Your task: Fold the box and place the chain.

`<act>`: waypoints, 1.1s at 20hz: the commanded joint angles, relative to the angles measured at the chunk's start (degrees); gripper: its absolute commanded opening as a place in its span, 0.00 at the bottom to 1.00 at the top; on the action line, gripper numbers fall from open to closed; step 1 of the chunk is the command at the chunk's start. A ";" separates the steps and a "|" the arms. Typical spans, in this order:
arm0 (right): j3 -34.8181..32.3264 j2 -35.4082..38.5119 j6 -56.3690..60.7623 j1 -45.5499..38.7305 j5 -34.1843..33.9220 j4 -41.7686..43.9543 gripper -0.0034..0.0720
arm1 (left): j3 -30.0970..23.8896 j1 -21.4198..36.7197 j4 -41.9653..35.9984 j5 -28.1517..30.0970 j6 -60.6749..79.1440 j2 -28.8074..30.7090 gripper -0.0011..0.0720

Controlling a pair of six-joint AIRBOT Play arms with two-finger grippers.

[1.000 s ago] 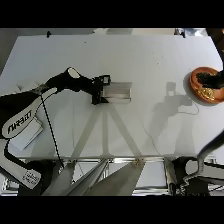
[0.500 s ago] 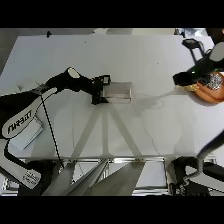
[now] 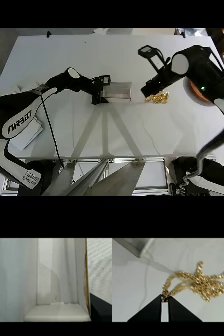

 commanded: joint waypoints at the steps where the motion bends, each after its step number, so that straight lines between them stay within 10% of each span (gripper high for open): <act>1: 0.07 -0.07 -5.42 5.53 -6.19 2.49 0.06 | 0.00 0.02 0.00 0.02 0.02 0.04 0.72; 15: 0.04 -12.02 -11.52 7.26 -19.50 6.88 0.06 | 0.00 0.02 0.00 0.02 0.02 0.04 0.72; 18: 0.07 -12.07 -11.37 7.26 -20.46 6.45 0.41 | 0.00 0.02 0.00 0.02 0.02 0.04 0.72; 22: 0.15 -8.39 -11.37 7.19 -18.91 2.27 0.41 | 0.00 0.02 0.00 0.02 0.02 0.04 0.72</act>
